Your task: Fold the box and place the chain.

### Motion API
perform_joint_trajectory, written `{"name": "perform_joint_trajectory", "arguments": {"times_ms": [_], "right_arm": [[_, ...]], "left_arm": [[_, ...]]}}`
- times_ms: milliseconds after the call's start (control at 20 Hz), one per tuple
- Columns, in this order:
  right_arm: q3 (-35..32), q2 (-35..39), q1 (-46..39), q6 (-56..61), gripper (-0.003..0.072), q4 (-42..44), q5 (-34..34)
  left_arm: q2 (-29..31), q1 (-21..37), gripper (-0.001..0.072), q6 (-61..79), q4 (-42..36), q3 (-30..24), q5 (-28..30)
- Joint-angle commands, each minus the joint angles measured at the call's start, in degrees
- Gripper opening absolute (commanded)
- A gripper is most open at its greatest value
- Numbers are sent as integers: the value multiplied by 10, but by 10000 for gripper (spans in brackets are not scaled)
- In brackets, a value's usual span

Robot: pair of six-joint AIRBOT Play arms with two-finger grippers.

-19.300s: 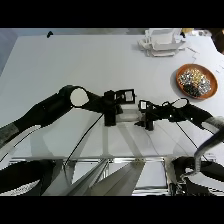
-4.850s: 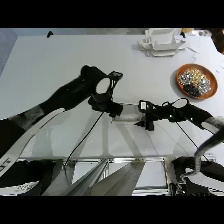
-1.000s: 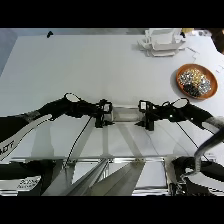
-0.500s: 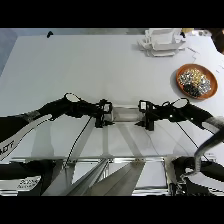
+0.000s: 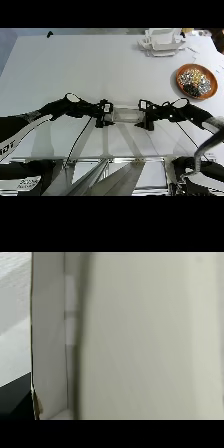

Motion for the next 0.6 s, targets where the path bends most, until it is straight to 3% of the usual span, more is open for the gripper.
{"name": "perform_joint_trajectory", "arguments": {"times_ms": [0, 300, 550], "right_arm": [[0, 15, 0, 33, 700, -39, 5], [0, 88, 0, 180, 698, -219, 8], [0, 155, 0, 262, 681, -300, 30]], "left_arm": [[0, 0, 86, -1, 1, 0, -2], [0, 0, 86, -1, 0, 0, -2], [0, 0, 86, -1, 0, 0, -2]]}}
